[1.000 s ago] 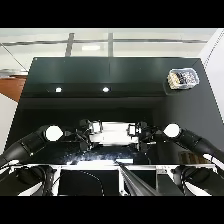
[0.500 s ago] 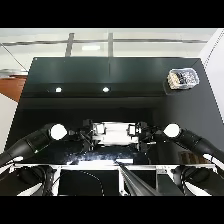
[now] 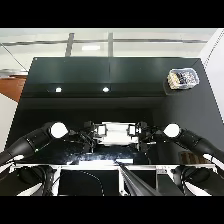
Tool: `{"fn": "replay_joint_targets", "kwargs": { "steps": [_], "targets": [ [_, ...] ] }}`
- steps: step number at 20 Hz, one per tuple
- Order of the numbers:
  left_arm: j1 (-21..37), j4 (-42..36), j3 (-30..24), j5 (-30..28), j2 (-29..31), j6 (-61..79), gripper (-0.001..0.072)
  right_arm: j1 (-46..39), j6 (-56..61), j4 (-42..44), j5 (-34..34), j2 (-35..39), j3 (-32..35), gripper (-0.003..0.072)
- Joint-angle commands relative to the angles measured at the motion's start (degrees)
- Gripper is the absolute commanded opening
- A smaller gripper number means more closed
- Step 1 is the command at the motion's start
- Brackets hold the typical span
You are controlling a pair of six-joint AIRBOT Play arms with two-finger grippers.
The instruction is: Fold the box and place the chain.
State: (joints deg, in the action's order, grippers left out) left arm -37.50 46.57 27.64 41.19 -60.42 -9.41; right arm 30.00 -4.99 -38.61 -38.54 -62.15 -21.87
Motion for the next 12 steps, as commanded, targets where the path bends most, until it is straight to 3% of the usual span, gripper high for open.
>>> {"fn": "replay_joint_targets", "kwargs": {
  "steps": [1, 12],
  "targets": [
    [-0.04, -0.87, 0.07, -1.92, -0.09, 0.00, 0.0157, 0.00, 0.00, 0.00, -0.02, -0.02, 0.02, 0.0481],
    [-0.09, -2.54, 0.07, -3.89, -0.68, 0.00, 0.0157, 0.00, 0.00, 0.00, 0.00, -0.02, 0.02, 0.0481]
  ]
}}
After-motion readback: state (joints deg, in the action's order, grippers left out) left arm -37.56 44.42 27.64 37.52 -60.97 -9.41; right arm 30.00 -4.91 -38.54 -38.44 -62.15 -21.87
